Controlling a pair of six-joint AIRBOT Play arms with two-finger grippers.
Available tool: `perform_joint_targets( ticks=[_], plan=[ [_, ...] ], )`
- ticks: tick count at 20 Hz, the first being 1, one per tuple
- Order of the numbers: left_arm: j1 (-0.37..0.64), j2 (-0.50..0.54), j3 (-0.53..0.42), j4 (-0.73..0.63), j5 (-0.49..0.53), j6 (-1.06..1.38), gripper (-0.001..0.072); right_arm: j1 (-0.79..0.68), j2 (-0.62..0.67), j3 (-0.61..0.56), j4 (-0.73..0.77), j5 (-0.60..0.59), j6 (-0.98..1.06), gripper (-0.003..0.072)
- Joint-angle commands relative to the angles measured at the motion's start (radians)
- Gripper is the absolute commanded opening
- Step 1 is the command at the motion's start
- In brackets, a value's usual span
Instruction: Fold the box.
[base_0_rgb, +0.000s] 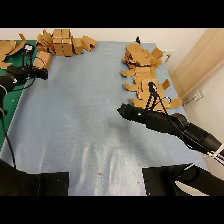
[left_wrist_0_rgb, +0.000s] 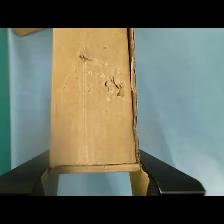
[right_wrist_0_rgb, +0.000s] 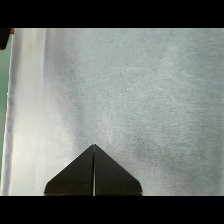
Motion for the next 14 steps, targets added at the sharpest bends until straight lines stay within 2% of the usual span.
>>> perform_joint_targets(
  ticks=[1,3,5,9,13,14],
  plan=[
    [0.026,-0.168,0.209,0.045,-0.035,-0.124,0.0474,0.0,-0.001,0.001,0.0,0.0,0.007,0.0002],
    [0.027,-0.248,0.296,0.13,-0.084,-0.228,0.0473,0.0,-0.001,0.001,0.0,0.0,0.007,0.0001],
    [0.027,-0.297,0.342,0.206,-0.088,-0.323,0.0473,0.0,-0.001,0.001,0.001,-0.005,0.008,0.0001],
    [0.043,-0.323,0.412,0.322,-0.13,-0.492,0.0474,0.0,-0.001,0.001,0.0,-0.008,0.012,0.0001],
    [0.064,-0.323,0.458,0.481,-0.265,-0.643,0.0476,0.0,-0.001,0.001,0.001,-0.008,0.013,0.0002],
    [0.064,-0.322,0.466,0.492,-0.282,-0.643,0.0544,0.0,-0.001,0.001,0.001,-0.008,0.013,0.0002]
  ],
)
